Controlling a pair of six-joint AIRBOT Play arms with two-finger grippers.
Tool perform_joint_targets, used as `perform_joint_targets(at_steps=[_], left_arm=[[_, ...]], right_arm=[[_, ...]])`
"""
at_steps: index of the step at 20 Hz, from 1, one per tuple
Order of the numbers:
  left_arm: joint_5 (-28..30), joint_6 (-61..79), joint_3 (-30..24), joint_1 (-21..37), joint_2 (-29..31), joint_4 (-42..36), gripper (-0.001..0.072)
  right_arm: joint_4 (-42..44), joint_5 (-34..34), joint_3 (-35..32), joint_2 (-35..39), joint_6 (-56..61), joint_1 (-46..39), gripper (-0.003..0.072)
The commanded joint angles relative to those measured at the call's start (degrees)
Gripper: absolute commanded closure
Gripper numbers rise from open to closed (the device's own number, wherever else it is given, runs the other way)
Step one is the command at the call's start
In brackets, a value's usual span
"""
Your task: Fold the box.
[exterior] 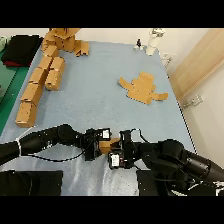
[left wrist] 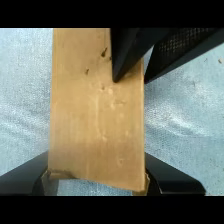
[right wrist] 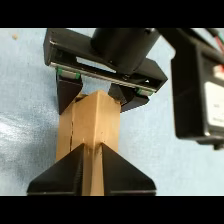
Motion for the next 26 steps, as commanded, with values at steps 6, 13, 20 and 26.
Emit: perform_joint_targets(at_steps=[6,13,20,26], left_arm=[[0.0,0.0,0.0,0.1,0.0,0.0,0.0236],[0.0,0.0,0.0,0.1,0.0,0.0,0.0236],[0.0,0.0,0.0,0.1,0.0,0.0,0.0236],[0.0,0.0,0.0,0.1,0.0,0.0,0.0236]], right_arm=[[-1.7,0.7,-0.1,-2.5,1.2,0.2,0.0546],[2.0,-1.4,-0.1,-3.7,1.1,1.4,0.0545],[1.4,-2.7,0.9,-0.8,3.0,1.4,0.0381],[-1.6,-13.8,4.9,6.4,39.0,1.4,0.0629]])
